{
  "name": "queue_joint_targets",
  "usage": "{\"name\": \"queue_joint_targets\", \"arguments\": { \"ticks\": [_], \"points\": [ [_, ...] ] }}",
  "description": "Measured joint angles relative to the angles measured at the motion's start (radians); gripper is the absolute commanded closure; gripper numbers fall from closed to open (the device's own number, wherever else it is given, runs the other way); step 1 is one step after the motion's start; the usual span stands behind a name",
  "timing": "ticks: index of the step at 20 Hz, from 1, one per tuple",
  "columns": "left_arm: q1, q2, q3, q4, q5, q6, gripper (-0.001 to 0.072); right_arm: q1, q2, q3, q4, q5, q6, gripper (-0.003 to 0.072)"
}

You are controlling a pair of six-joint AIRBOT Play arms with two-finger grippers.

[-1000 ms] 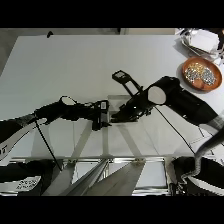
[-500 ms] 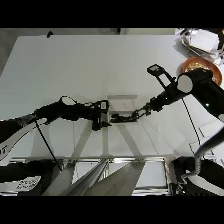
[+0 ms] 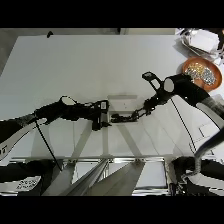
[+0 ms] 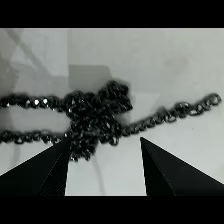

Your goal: Fold the box and place the chain.

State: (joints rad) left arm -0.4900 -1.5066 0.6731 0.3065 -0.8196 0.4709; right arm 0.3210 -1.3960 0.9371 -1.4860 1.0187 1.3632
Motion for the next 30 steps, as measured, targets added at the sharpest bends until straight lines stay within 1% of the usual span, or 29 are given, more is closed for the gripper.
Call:
{"name": "queue_joint_targets", "arguments": {
  "ticks": [2, 3, 4, 6, 8, 9, 10, 12, 15, 17, 22, 23, 24, 25, 28, 30],
  "points": [
    [0.0, 0.0, 0.0, 0.0, 0.0, 0.0, 0.0501, -0.001, -0.024, 0.0, 0.022, -0.022, -0.01, 0.0215],
    [0.0, 0.0, 0.0, 0.0, 0.0, 0.0, 0.0501, -0.001, -0.035, 0.0, 0.026, -0.027, -0.01, 0.0258],
    [0.0, 0.0, 0.0, 0.0, 0.0, 0.0, 0.0501, -0.001, -0.046, 0.0, 0.031, -0.03, -0.01, 0.031],
    [0.0, 0.0, 0.0, 0.0, 0.0, 0.0, 0.0501, -0.001, -0.061, 0.0, 0.035, -0.028, -0.006, 0.0458],
    [0.0, 0.0, 0.0, 0.0, 0.0, 0.0, 0.0501, 0.0, -0.069, 0.0, 0.042, -0.019, -0.002, 0.0547],
    [0.0, 0.0, 0.0, 0.0, 0.0, 0.0, 0.0501, 0.001, -0.07, 0.0, 0.051, -0.013, -0.002, 0.0634],
    [0.0, 0.0, 0.0, 0.0, 0.0, 0.0, 0.0501, 0.001, -0.068, 0.0, 0.055, -0.009, -0.002, 0.0669],
    [0.0, 0.0, 0.0, 0.0, 0.0, 0.0, 0.0501, 0.001, -0.049, -0.002, 0.065, 0.006, 0.0, 0.0669],
    [0.0, 0.0, 0.0, 0.0, 0.0, 0.0, 0.0501, 0.002, 0.027, -0.001, 0.073, 0.018, 0.001, 0.0669],
    [0.0, 0.0, 0.0, 0.0, 0.0, 0.0, 0.0501, 0.002, 0.104, -0.001, 0.084, 0.052, 0.001, 0.0669],
    [0.0, 0.0, 0.0, 0.0, 0.0, 0.0, 0.0501, 0.011, 0.36, 0.0, 0.137, 0.121, 0.001, 0.0659],
    [0.0, 0.0, 0.0, 0.0, 0.0, 0.0, 0.0501, 0.016, 0.399, 0.0, 0.14, 0.13, 0.001, 0.0592],
    [0.0, 0.0, 0.0, 0.0, 0.0, 0.0, 0.0501, 0.02, 0.43, -0.001, 0.138, 0.148, 0.001, 0.0502],
    [0.0, 0.0, 0.0, 0.0, 0.0, 0.0, 0.0501, 0.022, 0.446, -0.005, 0.131, 0.164, 0.001, 0.0387],
    [0.0, 0.0, 0.0, 0.0, 0.0, 0.0, 0.0501, 0.026, 0.433, -0.036, 0.094, 0.191, 0.035, 0.0381],
    [0.0, 0.0, 0.0, 0.0, 0.0, 0.0, 0.0501, 0.027, 0.382, -0.06, 0.072, 0.174, 0.057, 0.0336]
  ]
}}
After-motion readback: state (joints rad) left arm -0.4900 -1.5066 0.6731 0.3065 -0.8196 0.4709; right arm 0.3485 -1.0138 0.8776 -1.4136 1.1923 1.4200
